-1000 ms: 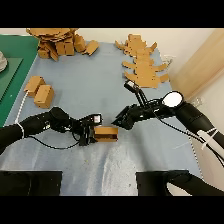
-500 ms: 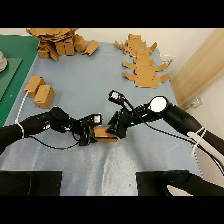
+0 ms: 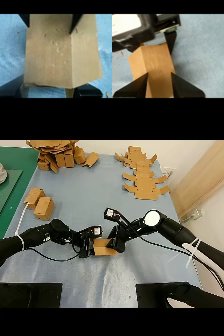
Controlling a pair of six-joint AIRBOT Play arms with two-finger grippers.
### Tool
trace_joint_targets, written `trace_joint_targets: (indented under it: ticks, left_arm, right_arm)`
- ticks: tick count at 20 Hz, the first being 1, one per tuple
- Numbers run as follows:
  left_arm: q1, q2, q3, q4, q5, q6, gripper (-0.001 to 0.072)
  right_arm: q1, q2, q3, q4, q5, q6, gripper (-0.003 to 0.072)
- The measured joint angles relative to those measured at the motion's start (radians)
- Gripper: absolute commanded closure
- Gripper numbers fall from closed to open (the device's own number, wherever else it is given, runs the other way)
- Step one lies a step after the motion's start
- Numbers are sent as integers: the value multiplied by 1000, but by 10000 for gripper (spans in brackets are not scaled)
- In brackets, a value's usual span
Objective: Fold the box.
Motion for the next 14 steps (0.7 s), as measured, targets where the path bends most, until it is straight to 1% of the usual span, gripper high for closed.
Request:
trace_joint_targets:
  ticks: [5, 9, 10, 11, 13, 14]
  left_arm:
    - [0, 0, 0, 0, 0, 0, 375]
    - [0, 0, 0, 0, 0, 0, 375]
    - [0, 0, 0, 0, 0, -2, 375]
    - [0, 0, 0, 0, 0, -2, 375]
    - [0, 0, 0, -1, 0, -2, 375]
    - [0, 0, 0, -1, 0, -2, 375]
  right_arm:
    - [49, 11, 0, -42, 1, -8, 214]
    - [90, 12, 0, -154, -28, -8, 216]
    - [101, 12, 0, -186, -36, -6, 238]
    - [111, 12, 0, -211, -47, 2, 283]
    - [129, 12, 0, -255, -61, 12, 327]
    - [134, 12, 0, -270, -66, 19, 337]
